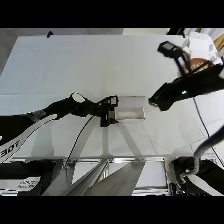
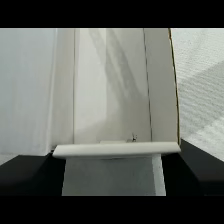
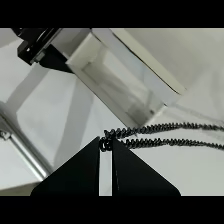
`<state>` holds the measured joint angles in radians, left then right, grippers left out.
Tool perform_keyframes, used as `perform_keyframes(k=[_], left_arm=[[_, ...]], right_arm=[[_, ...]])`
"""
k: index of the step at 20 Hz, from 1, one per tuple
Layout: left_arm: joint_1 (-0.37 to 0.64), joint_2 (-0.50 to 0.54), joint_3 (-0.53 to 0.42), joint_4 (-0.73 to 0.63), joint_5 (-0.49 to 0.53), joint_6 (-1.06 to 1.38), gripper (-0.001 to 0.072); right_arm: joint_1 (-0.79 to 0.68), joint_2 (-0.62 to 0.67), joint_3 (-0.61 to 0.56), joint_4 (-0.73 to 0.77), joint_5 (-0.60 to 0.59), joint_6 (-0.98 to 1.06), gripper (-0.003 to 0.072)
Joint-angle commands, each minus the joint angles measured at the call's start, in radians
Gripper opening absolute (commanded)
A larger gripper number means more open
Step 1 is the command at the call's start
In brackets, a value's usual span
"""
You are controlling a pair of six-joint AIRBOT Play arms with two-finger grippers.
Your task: Fold the box and place the chain.
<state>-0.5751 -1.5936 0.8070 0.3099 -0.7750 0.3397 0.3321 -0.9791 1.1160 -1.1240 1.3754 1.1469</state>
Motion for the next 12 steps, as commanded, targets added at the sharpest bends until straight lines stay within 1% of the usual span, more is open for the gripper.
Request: perform_keyframes(k=[1, 3, 5, 8, 12], left_arm=[[0.0, 0.0, 0.0, 0.0, 0.0, 0.0, 0.0085], [0.0, 0.0, 0.0, 0.0, 0.0, 0.0, 0.0085], [0.0, 0.0, 0.0, 0.0, 0.0, 0.0, 0.0085], [0.0, 0.0, 0.0, 0.0, 0.0, 0.0, 0.0085], [0.0, 0.0, 0.0, 0.0, 0.0, 0.0, 0.0085]], right_arm=[[0.135, 0.007, -0.138, -0.014, -0.216, -0.03, 0.0015], [0.184, -0.008, -0.189, -0.027, -0.317, -0.03, 0.0015], [0.218, -0.039, -0.224, -0.02, -0.392, -0.029, 0.0015], [0.257, -0.095, -0.254, -0.019, -0.458, -0.029, 0.0015], [0.267, -0.166, -0.286, -0.016, -0.549, -0.022, 0.0015]])
